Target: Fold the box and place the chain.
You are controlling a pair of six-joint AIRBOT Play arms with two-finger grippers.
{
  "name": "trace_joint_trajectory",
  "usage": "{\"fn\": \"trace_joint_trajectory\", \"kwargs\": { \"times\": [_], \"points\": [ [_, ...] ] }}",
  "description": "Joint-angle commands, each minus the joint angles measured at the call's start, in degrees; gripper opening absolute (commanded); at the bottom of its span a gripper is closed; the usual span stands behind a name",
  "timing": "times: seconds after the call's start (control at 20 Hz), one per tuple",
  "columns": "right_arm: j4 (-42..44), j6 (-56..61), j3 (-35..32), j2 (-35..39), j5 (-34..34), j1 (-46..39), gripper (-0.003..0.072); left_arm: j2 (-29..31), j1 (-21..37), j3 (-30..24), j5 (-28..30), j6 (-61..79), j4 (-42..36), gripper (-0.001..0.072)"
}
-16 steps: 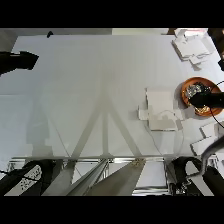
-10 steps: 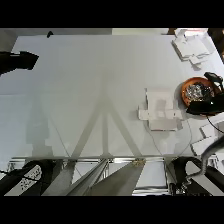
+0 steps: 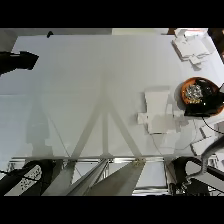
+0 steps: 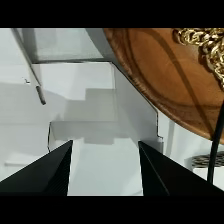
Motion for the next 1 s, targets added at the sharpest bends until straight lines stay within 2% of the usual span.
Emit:
{"fn": "trace_joint_trajectory", "kwargs": {
  "times": [0.0, 0.1, 0.2, 0.95],
  "points": [
    [-0.09, -5.03, 1.73, -0.92, 5.97, -0.02, 0.041, 0.02, 0.0, 0.02, 0.02, 0.0, 0.02, 0.0699],
    [-0.13, -6.38, 3.93, -0.83, 10.38, -0.02, 0.041, 0.02, 0.0, 0.02, 0.02, 0.0, 0.02, 0.0699],
    [1.14, -6.36, 6.23, -0.79, 11.85, -0.02, 0.0411, 0.02, 0.0, 0.02, 0.02, 0.0, 0.02, 0.0699],
    [-1.68, -7.65, 7.91, -0.87, 9.31, -0.04, 0.0408, 0.02, 0.0, 0.02, 0.02, 0.0, 0.02, 0.0699]
  ]
}}
